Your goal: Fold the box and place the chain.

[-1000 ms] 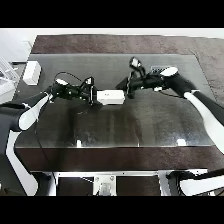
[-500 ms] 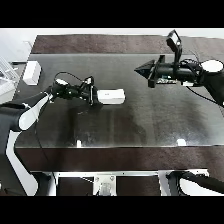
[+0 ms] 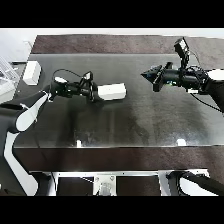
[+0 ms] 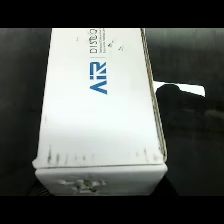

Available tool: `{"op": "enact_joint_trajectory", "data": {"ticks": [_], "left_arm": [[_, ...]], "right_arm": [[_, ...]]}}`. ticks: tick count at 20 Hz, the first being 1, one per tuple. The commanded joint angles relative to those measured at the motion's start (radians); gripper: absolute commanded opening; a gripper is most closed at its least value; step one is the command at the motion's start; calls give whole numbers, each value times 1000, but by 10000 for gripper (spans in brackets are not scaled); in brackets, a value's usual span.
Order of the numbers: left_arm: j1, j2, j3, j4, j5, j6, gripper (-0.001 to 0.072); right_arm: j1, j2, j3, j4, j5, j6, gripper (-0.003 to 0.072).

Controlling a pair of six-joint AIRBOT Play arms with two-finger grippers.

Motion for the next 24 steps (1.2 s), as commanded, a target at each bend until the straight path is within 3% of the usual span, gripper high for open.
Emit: {"op": "enact_joint_trajectory", "data": {"ticks": [1, 7, 11, 15, 17, 24], "left_arm": [[20, 101, 2, -13, 80, -100, 16], [220, 327, -1, 30, 406, -385, 16], [380, 349, -39, 53, 517, -573, 16], [404, 347, -208, 45, 903, -654, 16], [404, 316, -246, 35, 936, -660, 17], [406, 204, -247, 35, 965, -753, 17]], "right_arm": [[-3, 3, -6, 0, -8, 24, 2], [-8, 2, -6, 0, -8, 53, 2], [-8, 2, -6, 0, -8, 71, 1], [-7, 2, -7, 0, -8, 72, 2], [-7, 2, -7, 2, -8, 80, 2], [-7, 2, -7, 31, -8, 78, 1]]}}
